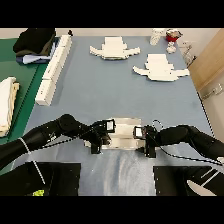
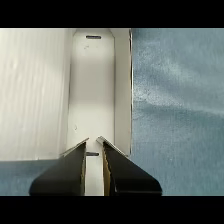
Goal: Fold the box.
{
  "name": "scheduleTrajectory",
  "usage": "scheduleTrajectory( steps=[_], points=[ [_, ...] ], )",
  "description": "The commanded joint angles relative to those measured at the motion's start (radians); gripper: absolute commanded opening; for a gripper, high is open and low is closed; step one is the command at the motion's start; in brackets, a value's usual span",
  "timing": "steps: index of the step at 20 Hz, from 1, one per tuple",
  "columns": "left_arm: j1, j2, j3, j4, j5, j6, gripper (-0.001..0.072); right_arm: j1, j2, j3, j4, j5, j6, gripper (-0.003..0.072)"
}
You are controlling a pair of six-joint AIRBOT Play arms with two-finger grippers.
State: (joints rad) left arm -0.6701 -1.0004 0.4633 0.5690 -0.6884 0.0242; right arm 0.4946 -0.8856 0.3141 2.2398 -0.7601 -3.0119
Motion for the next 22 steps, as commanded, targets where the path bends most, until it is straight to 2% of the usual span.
scheduleTrajectory(
  steps=[1, 5, 6, 7, 8, 9, 10, 12, 14, 16, 19, 22],
  points=[
    [-0.010, -0.021, 0.000, -0.046, 0.018, 0.009, 0.0168, 0.000, 0.000, 0.000, 0.000, 0.000, 0.000, 0.0448],
    [-0.010, -0.023, 0.000, -0.045, 0.016, -0.041, 0.0189, 0.000, 0.000, 0.000, 0.000, 0.000, 0.000, 0.0448],
    [-0.010, -0.023, 0.000, -0.045, 0.015, -0.044, 0.0351, 0.000, 0.000, 0.000, 0.000, 0.000, 0.000, 0.0448],
    [-0.010, -0.023, 0.000, -0.046, 0.015, -0.045, 0.0638, 0.000, 0.000, 0.000, 0.000, 0.000, 0.000, 0.0448],
    [-0.010, -0.023, 0.000, -0.045, 0.016, -0.052, 0.0651, 0.000, 0.000, 0.000, 0.000, 0.000, 0.000, 0.0448],
    [-0.010, -0.023, 0.000, -0.045, 0.015, -0.066, 0.0636, 0.000, 0.000, 0.000, 0.000, 0.000, 0.000, 0.0448],
    [-0.010, -0.023, 0.000, -0.044, 0.014, -0.085, 0.0466, 0.000, 0.000, 0.000, 0.000, 0.000, 0.000, 0.0448],
    [-0.010, -0.022, 0.000, -0.020, 0.000, -0.097, 0.0022, 0.000, 0.000, 0.000, 0.000, 0.000, 0.000, 0.0448],
    [-0.008, -0.011, 0.000, 0.052, -0.025, -0.203, 0.0015, 0.000, 0.000, 0.000, 0.000, 0.000, 0.000, 0.0448],
    [0.001, 0.031, 0.011, 0.181, -0.060, -0.469, 0.0015, 0.000, 0.000, 0.000, 0.000, 0.000, 0.000, 0.0448],
    [0.048, 0.141, 0.024, 0.339, -0.148, -0.814, 0.0014, 0.000, 0.000, 0.000, 0.000, 0.000, 0.000, 0.0448],
    [0.139, 0.272, 0.024, 0.447, -0.191, -1.077, 0.0014, 0.000, 0.000, 0.000, 0.000, 0.000, 0.000, 0.0448]
  ],
)
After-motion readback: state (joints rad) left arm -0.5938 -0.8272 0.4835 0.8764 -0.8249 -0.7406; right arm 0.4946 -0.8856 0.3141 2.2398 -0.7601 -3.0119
